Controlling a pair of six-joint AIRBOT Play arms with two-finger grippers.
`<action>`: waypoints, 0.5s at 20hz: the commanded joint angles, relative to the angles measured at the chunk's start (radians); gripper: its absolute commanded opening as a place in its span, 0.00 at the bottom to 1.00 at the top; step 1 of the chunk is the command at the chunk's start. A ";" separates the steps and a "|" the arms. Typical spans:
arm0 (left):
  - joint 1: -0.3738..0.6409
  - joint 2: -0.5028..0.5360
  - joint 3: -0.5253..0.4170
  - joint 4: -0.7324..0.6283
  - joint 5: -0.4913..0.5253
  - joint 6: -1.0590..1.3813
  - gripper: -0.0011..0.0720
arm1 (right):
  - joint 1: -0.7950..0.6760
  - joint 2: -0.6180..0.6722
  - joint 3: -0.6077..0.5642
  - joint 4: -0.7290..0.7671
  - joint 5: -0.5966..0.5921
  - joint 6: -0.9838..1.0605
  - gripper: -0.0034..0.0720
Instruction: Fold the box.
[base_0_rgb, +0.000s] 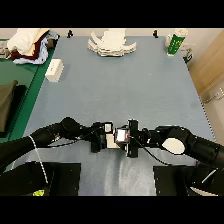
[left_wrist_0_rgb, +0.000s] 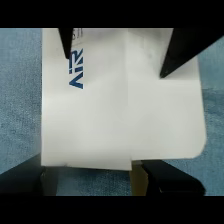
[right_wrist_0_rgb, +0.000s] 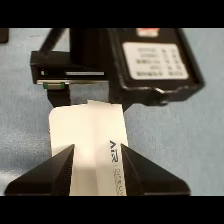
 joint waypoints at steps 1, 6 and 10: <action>0.001 0.001 0.001 0.000 0.000 0.000 0.67 | 0.009 0.000 -0.003 -0.019 0.034 -0.039 0.67; 0.001 0.001 0.001 0.000 0.000 0.000 0.67 | 0.009 -0.068 -0.003 -0.034 0.028 -0.089 0.67; 0.001 0.001 0.001 0.000 0.000 0.000 0.67 | 0.009 -0.049 -0.001 -0.107 -0.008 -0.089 0.67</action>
